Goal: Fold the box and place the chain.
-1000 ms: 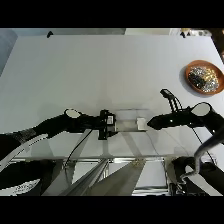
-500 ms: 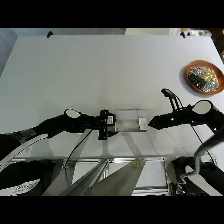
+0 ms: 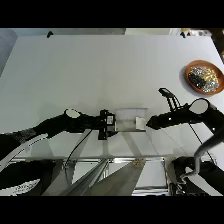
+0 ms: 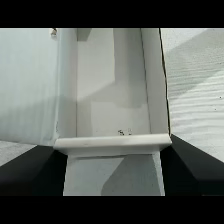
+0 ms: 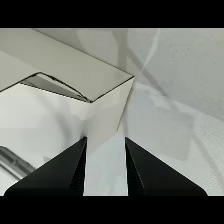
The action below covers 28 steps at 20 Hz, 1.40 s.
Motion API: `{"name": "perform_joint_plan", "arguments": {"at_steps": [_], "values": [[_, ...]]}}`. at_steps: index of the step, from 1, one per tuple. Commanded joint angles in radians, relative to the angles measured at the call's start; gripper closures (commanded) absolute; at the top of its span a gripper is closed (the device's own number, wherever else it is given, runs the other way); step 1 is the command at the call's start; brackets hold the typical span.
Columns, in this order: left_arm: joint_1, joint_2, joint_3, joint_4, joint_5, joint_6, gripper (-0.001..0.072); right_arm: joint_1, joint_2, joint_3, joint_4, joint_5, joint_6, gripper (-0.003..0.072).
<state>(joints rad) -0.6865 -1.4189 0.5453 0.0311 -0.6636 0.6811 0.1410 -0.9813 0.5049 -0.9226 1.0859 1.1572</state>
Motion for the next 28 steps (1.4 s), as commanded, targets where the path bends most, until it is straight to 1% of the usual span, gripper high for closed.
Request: {"name": "perform_joint_plan", "arguments": {"at_steps": [1, 3, 7, 11, 13, 14, 15, 16, 18, 21, 22, 23, 24, 28], "values": [[0.0, 0.0, 0.0, 0.0, 0.001, 0.002, 0.0575, 0.034, 0.0, 0.003, 0.006, -0.016, 0.026, 0.0407], [0.0, 0.0, 0.0, 0.0, 0.001, 0.002, 0.0575, 0.034, 0.0, 0.003, -0.01, -0.015, 0.048, 0.0407], [0.0, 0.0, 0.0, 0.0, 0.001, 0.002, 0.0575, 0.033, 0.0, 0.034, -0.137, -0.006, 0.13, 0.0408], [0.0, 0.0, 0.0, 0.0, 0.001, 0.002, 0.0575, 0.034, 0.0, 0.096, -0.146, 0.028, 0.13, 0.0407], [0.0, 0.0, 0.0, 0.0, 0.001, 0.002, 0.0575, 0.034, 0.0, 0.103, -0.142, 0.038, 0.13, 0.0399], [0.0, 0.0, 0.0, 0.0, 0.001, 0.002, 0.0575, 0.034, 0.0, 0.103, -0.142, 0.049, 0.13, 0.0372], [0.0, 0.0, 0.0, 0.0, 0.001, 0.002, 0.0575, 0.034, 0.0, 0.103, -0.142, 0.059, 0.13, 0.0309], [0.0, 0.0, 0.0, 0.0, 0.001, 0.002, 0.0575, 0.034, 0.0, 0.103, -0.141, 0.059, 0.13, 0.0214], [0.0, 0.0, 0.0, 0.0, 0.001, 0.002, 0.0575, 0.039, 0.0, 0.103, -0.138, 0.051, 0.13, 0.0202], [0.0, 0.0, 0.0, 0.0, 0.001, 0.002, 0.0575, 0.098, -0.003, 0.103, -0.14, 0.02, 0.169, 0.0201], [0.0, 0.0, 0.0, 0.0, 0.001, 0.002, 0.0575, 0.122, -0.005, 0.103, -0.146, -0.007, 0.202, 0.0197], [0.0, 0.0, 0.0, 0.0, 0.001, 0.002, 0.0575, 0.143, -0.008, 0.103, -0.156, -0.026, 0.239, 0.0152], [0.0, 0.0, 0.0, 0.0, 0.001, 0.002, 0.0575, 0.162, -0.014, 0.103, -0.175, -0.034, 0.28, 0.0142], [0.0, 0.0, 0.0, 0.0, 0.001, 0.002, 0.0575, 0.245, -0.029, 0.103, -0.268, -0.072, 0.433, 0.0142]]}}
